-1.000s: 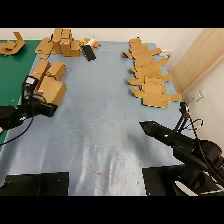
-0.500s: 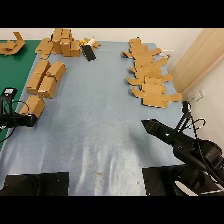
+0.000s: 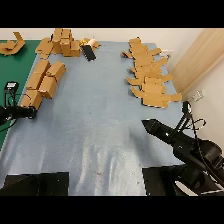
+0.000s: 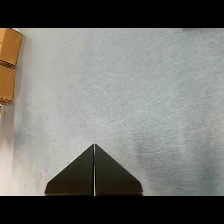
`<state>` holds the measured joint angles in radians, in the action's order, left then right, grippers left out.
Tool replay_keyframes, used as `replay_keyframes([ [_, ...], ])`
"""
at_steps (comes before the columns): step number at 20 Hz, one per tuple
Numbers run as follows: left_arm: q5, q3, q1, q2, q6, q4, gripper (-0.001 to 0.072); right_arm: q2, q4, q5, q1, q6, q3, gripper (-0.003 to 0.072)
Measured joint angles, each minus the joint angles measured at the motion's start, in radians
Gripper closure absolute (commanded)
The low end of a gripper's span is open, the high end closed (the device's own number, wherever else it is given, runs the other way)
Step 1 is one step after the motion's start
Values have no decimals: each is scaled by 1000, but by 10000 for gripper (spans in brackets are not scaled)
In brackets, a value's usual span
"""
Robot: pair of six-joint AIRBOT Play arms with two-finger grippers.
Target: Fold the box.
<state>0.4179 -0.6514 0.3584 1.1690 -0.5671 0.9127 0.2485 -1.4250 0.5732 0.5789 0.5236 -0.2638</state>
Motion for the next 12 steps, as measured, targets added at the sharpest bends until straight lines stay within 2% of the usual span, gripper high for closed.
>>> replay_keyframes([
  [1,-6,-12,-1,9,-6,0,23,2,0,-1,0,0,0,682],
  [7,-27,-39,-4,43,-21,-1,21,16,0,-26,0,-3,0,681],
  [8,-25,-40,-4,48,-23,0,21,17,0,-31,0,-3,0,658],
  [9,-21,-41,-4,49,-24,0,21,18,0,-35,0,-3,0,511],
  [10,-15,-42,-3,47,-25,0,14,19,0,-37,0,-3,0,401],
  [12,-10,-44,5,30,-26,0,14,20,0,-42,0,-3,0,382],
])
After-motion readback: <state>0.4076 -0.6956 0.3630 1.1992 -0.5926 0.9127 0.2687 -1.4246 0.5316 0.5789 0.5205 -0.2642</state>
